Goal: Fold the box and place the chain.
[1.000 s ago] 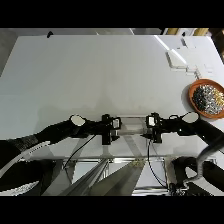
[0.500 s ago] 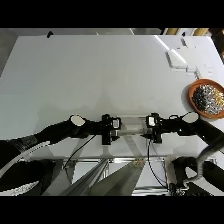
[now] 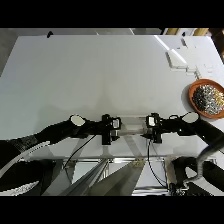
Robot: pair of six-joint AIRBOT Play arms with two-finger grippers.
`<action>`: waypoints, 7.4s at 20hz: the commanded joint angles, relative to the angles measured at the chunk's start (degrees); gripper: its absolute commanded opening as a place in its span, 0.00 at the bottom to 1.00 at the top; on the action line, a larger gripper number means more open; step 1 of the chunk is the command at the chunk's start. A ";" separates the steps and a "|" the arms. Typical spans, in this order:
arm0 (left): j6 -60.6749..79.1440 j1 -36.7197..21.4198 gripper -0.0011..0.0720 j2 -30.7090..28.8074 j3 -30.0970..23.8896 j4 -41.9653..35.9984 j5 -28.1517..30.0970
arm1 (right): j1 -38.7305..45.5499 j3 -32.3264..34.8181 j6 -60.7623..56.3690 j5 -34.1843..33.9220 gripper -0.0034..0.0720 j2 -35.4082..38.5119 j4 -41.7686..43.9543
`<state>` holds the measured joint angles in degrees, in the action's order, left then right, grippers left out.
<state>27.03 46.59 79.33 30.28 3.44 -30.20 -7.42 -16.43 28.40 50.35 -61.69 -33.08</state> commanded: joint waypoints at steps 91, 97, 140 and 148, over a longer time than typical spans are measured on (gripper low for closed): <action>-0.04 0.04 0.39 -0.11 -0.02 0.00 -0.02 | -0.37 -5.73 -25.83 10.34 0.49 8.68 -13.33; -0.02 0.04 0.39 -0.11 -0.02 0.00 -0.04 | 8.02 -7.26 -43.56 18.14 0.34 19.76 -10.80; -0.04 0.04 0.39 -0.11 -0.02 0.00 -0.04 | 3.34 -5.07 -86.79 10.23 0.60 15.32 -16.81; -0.04 0.04 0.39 -0.11 -0.02 0.00 -0.04 | -3.10 -6.38 -98.27 6.21 0.60 15.30 -20.46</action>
<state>26.98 46.65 79.26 30.28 3.44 -30.24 -6.96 -22.00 -63.83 58.89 -46.41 -51.75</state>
